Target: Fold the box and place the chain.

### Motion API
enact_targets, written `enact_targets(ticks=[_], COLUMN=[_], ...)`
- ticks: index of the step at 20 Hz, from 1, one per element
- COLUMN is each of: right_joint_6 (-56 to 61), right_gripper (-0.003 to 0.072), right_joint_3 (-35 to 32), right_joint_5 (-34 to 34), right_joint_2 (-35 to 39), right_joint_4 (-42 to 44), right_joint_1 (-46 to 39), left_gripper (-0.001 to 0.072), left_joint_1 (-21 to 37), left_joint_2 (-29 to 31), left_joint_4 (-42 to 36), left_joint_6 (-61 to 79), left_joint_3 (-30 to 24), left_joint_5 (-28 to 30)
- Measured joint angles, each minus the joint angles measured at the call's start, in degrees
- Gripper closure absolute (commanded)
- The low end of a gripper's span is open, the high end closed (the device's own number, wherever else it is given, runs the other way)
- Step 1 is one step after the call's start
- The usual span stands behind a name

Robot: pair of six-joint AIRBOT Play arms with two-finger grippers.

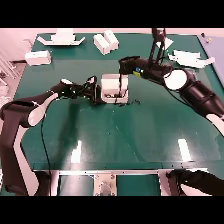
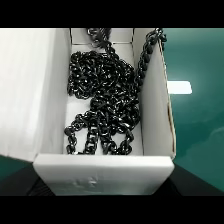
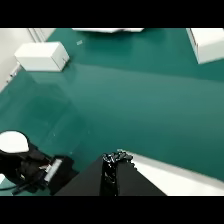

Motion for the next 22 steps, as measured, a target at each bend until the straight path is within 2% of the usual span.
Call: enact_targets(ticks=[10, 16, 19, 22], right_joint_6=[1.05, 1.05, 0.28, -2.1], right_gripper=[0.0671, 0.0672, 0.0672, 0.0672], right_joint_3=[-1.46, -1.84, 0.94, 6.93], right_joint_5=[0.85, 2.19, 2.34, 2.58], right_joint_2=[-10.47, -12.66, -11.58, -10.56], right_joint_4=[2.56, 3.37, 3.52, 3.54], right_joint_1=[2.8, 3.06, 2.95, 2.95], left_gripper=[0.0184, 0.0184, 0.0184, 0.0184], left_joint_1=[0.0, 0.0, 0.0, 0.0], left_joint_2=[0.0, 0.0, 0.0, 0.0], left_joint_4=[0.0, 0.0, 0.0, 0.0], left_joint_6=[0.02, 0.02, 0.02, 0.02], left_joint_3=[0.0, 0.0, 0.0, 0.0], left_joint_5=[-0.02, -0.04, -0.09, -0.2])
